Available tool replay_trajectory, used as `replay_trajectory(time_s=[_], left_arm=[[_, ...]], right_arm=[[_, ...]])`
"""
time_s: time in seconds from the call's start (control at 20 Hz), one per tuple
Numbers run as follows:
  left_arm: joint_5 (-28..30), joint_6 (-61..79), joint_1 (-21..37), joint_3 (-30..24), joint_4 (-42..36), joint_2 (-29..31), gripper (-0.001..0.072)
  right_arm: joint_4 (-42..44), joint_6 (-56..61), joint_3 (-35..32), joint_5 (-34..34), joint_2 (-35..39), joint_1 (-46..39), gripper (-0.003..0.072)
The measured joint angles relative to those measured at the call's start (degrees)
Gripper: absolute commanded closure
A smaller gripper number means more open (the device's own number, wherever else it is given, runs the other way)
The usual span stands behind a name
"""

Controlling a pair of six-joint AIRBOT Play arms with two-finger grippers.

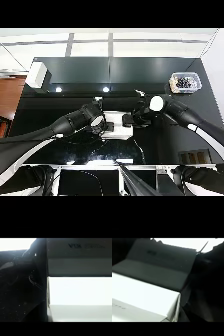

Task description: Fold the box and place the chain.

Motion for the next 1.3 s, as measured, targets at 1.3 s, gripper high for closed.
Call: replay_trajectory(time_s=[1.3], left_arm=[[-0.3, 0.0, 0.0, 0.0, 0.0, 0.0, 0.0684]], right_arm=[[-9.4, 10.6, 2.1, 6.1, -0.1, 7.3, 0.0244]])
